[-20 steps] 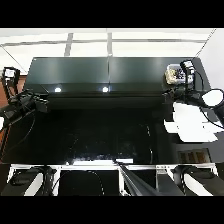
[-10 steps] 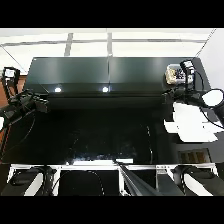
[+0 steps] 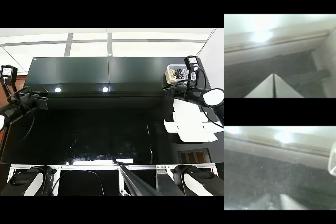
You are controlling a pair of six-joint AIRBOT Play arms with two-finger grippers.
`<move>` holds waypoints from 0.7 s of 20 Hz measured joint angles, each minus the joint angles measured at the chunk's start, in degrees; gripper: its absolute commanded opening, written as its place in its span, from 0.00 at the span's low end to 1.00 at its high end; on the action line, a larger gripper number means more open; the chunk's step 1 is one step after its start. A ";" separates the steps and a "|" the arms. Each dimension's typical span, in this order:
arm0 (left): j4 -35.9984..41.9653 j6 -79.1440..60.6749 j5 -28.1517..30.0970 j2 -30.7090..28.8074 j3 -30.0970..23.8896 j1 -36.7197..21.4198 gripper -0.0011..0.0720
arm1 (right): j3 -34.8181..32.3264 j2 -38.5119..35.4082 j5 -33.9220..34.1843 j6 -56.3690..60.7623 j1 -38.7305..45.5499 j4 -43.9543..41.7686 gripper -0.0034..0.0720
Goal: Fold the box and place the chain.
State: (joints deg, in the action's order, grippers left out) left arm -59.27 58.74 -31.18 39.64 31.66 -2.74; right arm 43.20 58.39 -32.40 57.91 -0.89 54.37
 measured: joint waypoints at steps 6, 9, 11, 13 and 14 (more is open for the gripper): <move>6.03 0.13 0.72 7.17 -0.15 0.98 0.99 | 1.42 0.85 -2.75 14.08 10.56 13.64 1.00; 6.71 0.13 -0.28 9.14 -0.15 1.07 0.99 | 4.04 3.54 -6.23 21.68 27.12 21.55 1.00; 6.99 0.13 -1.05 9.77 -0.20 1.07 0.99 | 6.47 6.16 -8.94 22.23 38.71 22.47 1.00; 7.08 0.13 -1.73 10.16 -0.20 1.07 0.99 | 9.46 9.92 -13.44 17.27 48.33 19.69 1.00; 7.10 0.13 -2.16 10.25 -0.20 1.07 0.99 | 10.99 12.04 -16.33 13.90 51.63 18.43 1.00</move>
State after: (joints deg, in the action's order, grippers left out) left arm -52.16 58.87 -33.34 49.89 31.46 -1.67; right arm 54.19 70.43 -48.73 71.81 50.74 72.79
